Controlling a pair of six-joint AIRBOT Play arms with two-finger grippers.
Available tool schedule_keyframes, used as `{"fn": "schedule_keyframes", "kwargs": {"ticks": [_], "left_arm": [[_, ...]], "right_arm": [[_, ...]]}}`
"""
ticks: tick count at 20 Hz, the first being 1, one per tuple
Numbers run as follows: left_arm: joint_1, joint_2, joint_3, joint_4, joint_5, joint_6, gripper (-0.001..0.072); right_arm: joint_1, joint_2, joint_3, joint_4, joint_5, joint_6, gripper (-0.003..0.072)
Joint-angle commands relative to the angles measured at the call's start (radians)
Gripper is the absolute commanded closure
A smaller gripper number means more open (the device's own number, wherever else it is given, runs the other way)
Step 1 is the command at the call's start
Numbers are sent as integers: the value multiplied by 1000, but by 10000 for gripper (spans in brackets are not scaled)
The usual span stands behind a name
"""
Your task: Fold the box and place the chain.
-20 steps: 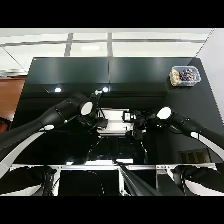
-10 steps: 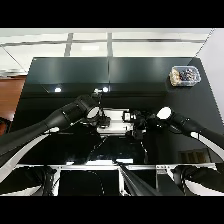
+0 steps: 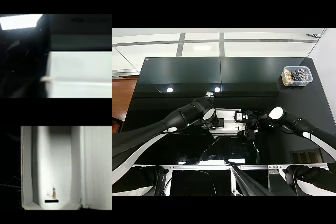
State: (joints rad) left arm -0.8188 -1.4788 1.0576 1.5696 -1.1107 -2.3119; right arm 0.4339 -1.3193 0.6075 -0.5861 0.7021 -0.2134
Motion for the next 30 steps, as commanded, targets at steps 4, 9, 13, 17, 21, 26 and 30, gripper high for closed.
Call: {"fn": "schedule_keyframes", "kwargs": {"ticks": [4,9,13,17,21,26,30], "left_arm": [[0,-7,2,-37,28,6,682],[0,-7,2,-35,29,3,217],[1,-7,2,-34,29,0,203],[2,-7,2,-34,29,-8,210],[1,-7,2,-34,29,-45,497],[1,-7,2,-34,29,-45,681],[1,-7,2,-37,25,-45,681]], "right_arm": [[0,-1,0,0,1,0,559],[0,-1,0,0,1,0,559],[0,-1,0,-1,1,0,559],[0,-1,0,-1,1,0,559],[0,-1,0,-2,1,0,559],[0,-1,0,-2,1,0,559],[0,0,0,2,-15,14,49]]}}
